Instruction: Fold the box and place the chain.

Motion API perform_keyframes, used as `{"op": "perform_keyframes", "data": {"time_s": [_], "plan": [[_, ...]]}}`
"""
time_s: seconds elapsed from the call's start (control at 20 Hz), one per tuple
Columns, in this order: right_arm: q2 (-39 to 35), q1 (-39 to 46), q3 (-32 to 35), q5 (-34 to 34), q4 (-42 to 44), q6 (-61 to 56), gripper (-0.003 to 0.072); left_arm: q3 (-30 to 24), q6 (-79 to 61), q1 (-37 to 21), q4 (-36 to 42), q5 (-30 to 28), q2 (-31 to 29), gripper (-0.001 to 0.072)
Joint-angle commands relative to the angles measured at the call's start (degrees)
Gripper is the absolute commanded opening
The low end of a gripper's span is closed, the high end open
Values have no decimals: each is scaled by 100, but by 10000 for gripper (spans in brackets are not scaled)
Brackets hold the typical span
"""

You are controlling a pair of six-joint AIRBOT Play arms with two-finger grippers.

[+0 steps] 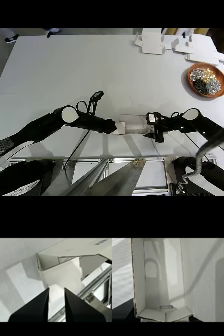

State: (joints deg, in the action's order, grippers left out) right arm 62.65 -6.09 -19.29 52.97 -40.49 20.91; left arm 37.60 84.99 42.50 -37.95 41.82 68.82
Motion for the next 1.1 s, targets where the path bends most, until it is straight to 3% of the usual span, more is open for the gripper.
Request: {"op": "perform_keyframes", "data": {"time_s": [0.0,0.05,0.35,0.65,0.7,0.75,0.8,1.05], "plan": [[-4,-2,-7,0,0,0,463,4,-11,46,-2,-179,4,259],[-4,-2,-7,0,0,0,463,4,-13,46,-9,-201,4,292],[-2,-2,-7,0,0,0,463,4,48,-127,-551,293,-304,279],[-4,-2,-7,0,-2,0,463,-15,1303,-761,-2210,1300,-901,257],[-2,-2,-7,0,0,0,463,-79,1351,-824,-2253,1274,-896,223],[-2,-2,-7,0,0,0,463,-177,1421,-846,-2251,1158,-892,144],[-4,-2,-7,0,0,0,463,-304,1432,-855,-2188,911,-879,125],[-2,-2,-7,0,0,0,463,-474,1172,-675,-1331,319,-223,130]]}}
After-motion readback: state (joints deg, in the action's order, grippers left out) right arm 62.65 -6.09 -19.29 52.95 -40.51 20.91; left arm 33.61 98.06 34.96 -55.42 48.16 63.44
